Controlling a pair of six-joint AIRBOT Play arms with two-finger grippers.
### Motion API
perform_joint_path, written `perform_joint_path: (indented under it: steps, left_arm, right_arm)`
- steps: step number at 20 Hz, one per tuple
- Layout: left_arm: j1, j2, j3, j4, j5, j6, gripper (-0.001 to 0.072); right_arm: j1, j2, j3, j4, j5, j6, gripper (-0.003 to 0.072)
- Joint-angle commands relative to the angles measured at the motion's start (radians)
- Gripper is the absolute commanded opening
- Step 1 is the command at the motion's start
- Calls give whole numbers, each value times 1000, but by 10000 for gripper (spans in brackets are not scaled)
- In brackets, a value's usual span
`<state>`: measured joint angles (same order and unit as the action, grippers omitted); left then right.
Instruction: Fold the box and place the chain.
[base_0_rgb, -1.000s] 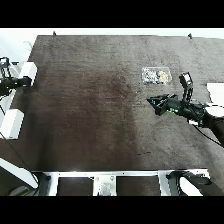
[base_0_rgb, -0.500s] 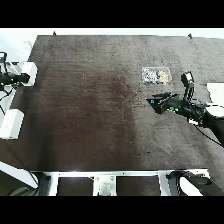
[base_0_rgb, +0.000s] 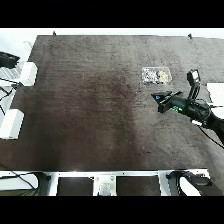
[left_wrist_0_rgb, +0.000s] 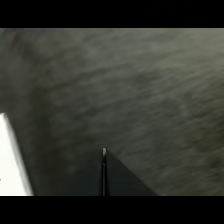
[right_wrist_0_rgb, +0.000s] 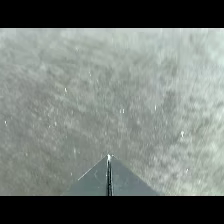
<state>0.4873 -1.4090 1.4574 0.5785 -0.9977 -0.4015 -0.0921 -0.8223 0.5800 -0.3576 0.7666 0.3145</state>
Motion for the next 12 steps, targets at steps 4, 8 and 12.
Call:
perform_joint_path:
  steps: [4, 8, 12]
  left_arm:
    - [1, 586, -587, -357, 135, 421, 13]
    - [1, 948, -987, -445, 182, 510, 13]
    - [0, 1268, -1264, -504, 220, 502, 13]
  right_arm:
    - [0, 235, -37, -26, -140, 48, 13]
    - [-1, 442, -166, -28, -247, 52, 13]
    - [-1, 635, -315, -28, -284, 52, 13]
